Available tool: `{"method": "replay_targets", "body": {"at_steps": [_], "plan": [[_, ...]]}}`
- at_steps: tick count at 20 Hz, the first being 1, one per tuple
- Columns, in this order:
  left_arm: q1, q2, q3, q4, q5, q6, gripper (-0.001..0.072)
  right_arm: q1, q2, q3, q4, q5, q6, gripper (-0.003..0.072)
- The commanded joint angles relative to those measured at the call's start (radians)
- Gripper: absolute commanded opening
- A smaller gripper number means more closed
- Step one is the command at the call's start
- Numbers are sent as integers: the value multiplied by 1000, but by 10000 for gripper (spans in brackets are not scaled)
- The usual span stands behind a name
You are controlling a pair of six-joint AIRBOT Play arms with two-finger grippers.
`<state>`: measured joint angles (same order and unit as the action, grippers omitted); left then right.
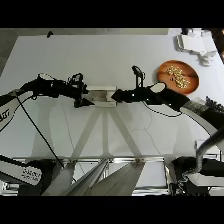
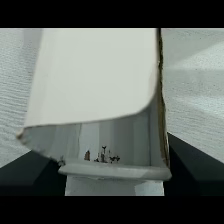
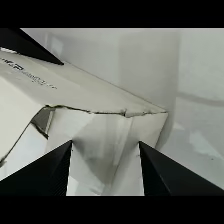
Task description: Fold the box and place the chain.
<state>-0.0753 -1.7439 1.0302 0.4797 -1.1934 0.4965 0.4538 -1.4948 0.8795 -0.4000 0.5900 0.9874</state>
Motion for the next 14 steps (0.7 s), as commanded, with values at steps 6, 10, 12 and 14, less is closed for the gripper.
{"method": "replay_targets", "body": {"at_steps": [6, 10, 12, 14], "plan": [[0, 0, 1, 0, 0, 0, 375, 46, 1, 47, -442, -114, 322, 471], [0, 0, 1, 0, 0, 0, 375, 46, 1, 56, -452, -91, 377, 483], [0, 0, 1, 0, 0, 0, 375, 46, 1, 81, -452, -21, 377, 558], [0, 0, 1, 0, 0, 0, 375, 46, 1, 111, -452, 54, 378, 618]]}}
